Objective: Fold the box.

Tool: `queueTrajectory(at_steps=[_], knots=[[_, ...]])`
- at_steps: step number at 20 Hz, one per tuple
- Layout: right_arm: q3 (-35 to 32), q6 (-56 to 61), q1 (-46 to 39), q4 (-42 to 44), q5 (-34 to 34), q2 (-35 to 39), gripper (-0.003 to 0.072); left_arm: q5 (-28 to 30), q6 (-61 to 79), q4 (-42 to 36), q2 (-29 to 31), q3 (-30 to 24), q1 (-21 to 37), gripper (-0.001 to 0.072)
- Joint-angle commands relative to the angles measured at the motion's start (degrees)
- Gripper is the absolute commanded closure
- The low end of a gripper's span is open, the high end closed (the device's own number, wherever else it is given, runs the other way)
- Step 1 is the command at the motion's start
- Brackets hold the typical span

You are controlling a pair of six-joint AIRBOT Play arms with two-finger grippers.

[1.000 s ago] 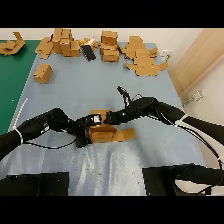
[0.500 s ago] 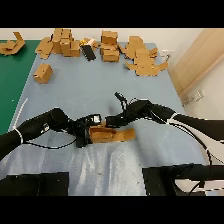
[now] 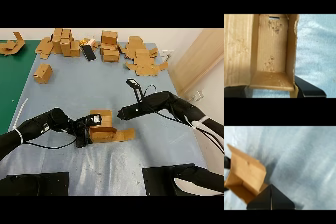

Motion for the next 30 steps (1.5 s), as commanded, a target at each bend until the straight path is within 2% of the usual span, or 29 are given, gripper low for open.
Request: queueTrajectory(at_steps=[1, 2, 4, 5, 6, 7, 9, 11, 12, 17, 22, 26, 27, 28, 29, 30], knots=[[-1.6, -5.0, 1.0, -5.6, -9.8, 5.8, 0.0577, 0.0, 0.0, 0.0, 0.0, 0.0, 0.0, 0.0299], [-3.1, -8.1, 2.3, -5.6, -12.3, 6.6, 0.052, 0.0, 0.0, 0.0, 0.0, 0.0, 0.0, 0.0299], [-6.2, -15.0, 5.1, -5.6, -16.7, 7.5, 0.0502, 0.0, 0.0, 0.0, 0.0, 0.0, 0.0, 0.03], [-8.1, -17.9, 6.8, -5.6, -16.7, 7.8, 0.0361, 0.0, 0.0, 0.0, 0.0, 0.0, 0.0, 0.03], [-9.9, -20.8, 8.6, -5.6, -14.0, 7.9, 0.0277, 0.0, 0.0, 0.0, 0.0, 0.0, 0.0, 0.0299], [-11.2, -24.1, 10.2, -5.8, -10.9, 7.8, 0.0277, 0.0, 0.0, 0.0, 0.0, 0.0, 0.0, 0.0299], [-12.2, -30.4, 12.3, -7.4, -3.9, 6.5, 0.0206, 0.0, 0.0, 0.0, 0.0, 0.0, 0.0, 0.03], [-12.2, -33.2, 12.4, -7.4, 0.0, 4.8, 0.0204, -0.1, 0.0, 0.0, 0.0, 0.0, 0.0, 0.0299], [-12.2, -33.4, 12.4, -7.5, 1.3, 4.2, 0.0178, -0.1, 0.0, 0.0, 0.0, 0.0, 0.0, 0.03], [-12.2, -33.9, 12.4, -7.5, 7.1, 3.4, 0.0178, -0.2, 0.0, 0.0, 0.0, 0.0, 0.0, 0.03], [-12.2, -42.1, 12.4, -7.2, 14.7, 3.2, 0.0179, -0.1, 0.0, 0.0, 0.0, 0.0, 0.0, 0.0299], [-12.2, -46.3, 12.5, -6.0, 14.6, 3.2, 0.0187, -0.1, 0.0, 0.0, 0.0, 0.0, 0.0, 0.03], [-12.2, -46.7, 12.5, -5.7, 14.5, 3.2, 0.0256, -0.1, 0.0, 0.0, 0.0, 0.0, 0.0, 0.0299], [-12.2, -46.7, 12.6, -4.8, 13.9, 3.2, 0.0428, -0.1, 0.0, 0.0, 0.0, 0.0, 0.0, 0.03], [-12.2, -46.7, 12.7, -3.8, 13.4, 3.2, 0.0474, -0.1, 0.0, 0.0, 0.0, 0.0, 0.0, 0.0299], [-12.2, -46.6, 13.3, -3.9, 13.3, 3.2, 0.0489, -0.1, 0.0, 0.0, 0.0, 0.0, 0.0, 0.0299]])
